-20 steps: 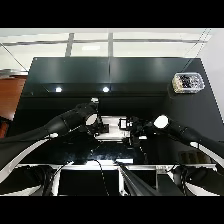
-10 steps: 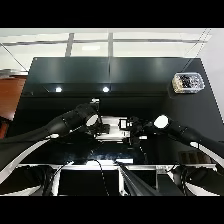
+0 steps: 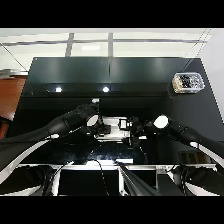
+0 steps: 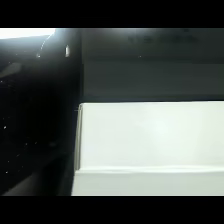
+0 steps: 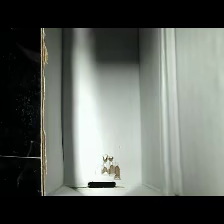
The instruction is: Fold the box and place the chain.
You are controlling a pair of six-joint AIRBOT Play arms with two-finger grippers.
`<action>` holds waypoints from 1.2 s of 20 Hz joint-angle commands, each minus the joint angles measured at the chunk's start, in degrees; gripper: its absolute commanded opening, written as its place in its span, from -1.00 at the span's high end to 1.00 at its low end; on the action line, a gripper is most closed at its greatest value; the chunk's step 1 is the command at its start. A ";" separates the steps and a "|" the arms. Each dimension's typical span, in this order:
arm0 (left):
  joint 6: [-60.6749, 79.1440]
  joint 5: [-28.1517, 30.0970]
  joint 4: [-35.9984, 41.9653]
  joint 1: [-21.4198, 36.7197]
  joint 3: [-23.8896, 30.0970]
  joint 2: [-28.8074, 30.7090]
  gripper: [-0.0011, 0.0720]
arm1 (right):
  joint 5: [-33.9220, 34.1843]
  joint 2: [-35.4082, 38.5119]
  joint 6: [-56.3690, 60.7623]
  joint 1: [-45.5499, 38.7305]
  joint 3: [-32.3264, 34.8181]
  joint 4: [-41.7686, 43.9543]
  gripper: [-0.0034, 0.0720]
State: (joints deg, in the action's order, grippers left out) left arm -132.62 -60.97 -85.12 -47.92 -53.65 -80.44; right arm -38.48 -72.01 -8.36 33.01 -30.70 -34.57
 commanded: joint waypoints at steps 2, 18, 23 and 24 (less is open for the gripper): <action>-0.74 0.76 -0.28 0.09 -0.04 -0.02 0.08 | -0.02 -0.04 0.02 0.04 0.02 0.00 -0.06; -1.11 -2.51 -1.77 0.37 -0.04 0.76 0.88 | -6.23 4.85 4.63 -0.15 0.00 -2.97 -0.96; -0.70 -2.51 -2.97 0.39 0.04 0.92 0.88 | -6.23 8.68 10.51 -0.15 0.00 -15.15 -0.96; -0.74 -2.10 -2.99 0.42 0.02 0.92 0.88 | -5.33 8.63 10.47 -0.13 0.00 -15.43 -0.96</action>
State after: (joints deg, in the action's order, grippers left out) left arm -133.64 -63.16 -87.39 -47.55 -53.65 -79.59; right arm -44.56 -64.47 -0.25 32.86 -30.63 -45.01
